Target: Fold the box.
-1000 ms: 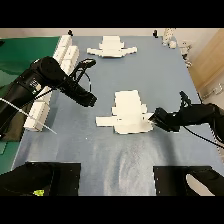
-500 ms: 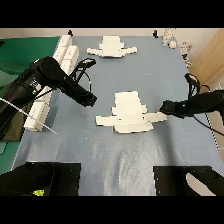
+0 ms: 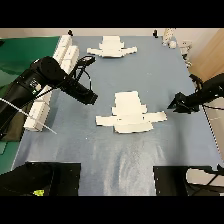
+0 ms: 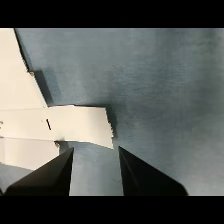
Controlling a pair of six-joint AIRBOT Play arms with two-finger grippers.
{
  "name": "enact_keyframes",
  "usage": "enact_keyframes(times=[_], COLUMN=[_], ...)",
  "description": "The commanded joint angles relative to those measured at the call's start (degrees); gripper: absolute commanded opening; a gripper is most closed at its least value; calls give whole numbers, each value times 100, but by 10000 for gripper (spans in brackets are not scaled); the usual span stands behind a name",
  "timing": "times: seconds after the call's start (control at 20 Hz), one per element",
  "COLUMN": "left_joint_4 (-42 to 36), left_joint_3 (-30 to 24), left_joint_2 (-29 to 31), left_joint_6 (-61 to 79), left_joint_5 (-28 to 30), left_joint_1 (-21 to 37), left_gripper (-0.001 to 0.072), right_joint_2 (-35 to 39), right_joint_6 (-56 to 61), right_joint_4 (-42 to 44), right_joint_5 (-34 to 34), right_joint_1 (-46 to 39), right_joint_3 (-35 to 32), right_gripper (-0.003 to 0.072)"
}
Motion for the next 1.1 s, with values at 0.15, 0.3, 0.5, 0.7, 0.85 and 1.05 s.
enact_keyframes(times=[0.15,0.3,0.5,0.7,0.85,1.05], left_joint_4=[0,-2,-2,-2,-4,-4], left_joint_3=[0,0,0,0,0,0], left_joint_2=[0,0,0,0,0,0], left_joint_6=[2,2,2,2,0,-7], left_joint_5=[17,20,22,20,17,20], left_joint_1=[0,0,0,0,0,0], left_gripper=[14,14,14,14,14,14], right_joint_2=[-1325,-1554,-1569,-1567,-1567,-1567], right_joint_6=[-1412,-1652,-1816,-1873,-1873,-1849], right_joint_4=[682,920,1182,1438,1440,1436], right_joint_5=[-634,-651,-667,-868,-859,-627], right_joint_1=[-339,-339,-339,-181,133,422], right_joint_3=[170,170,170,168,168,168], right_gripper=[428,427,427,427,415,193])
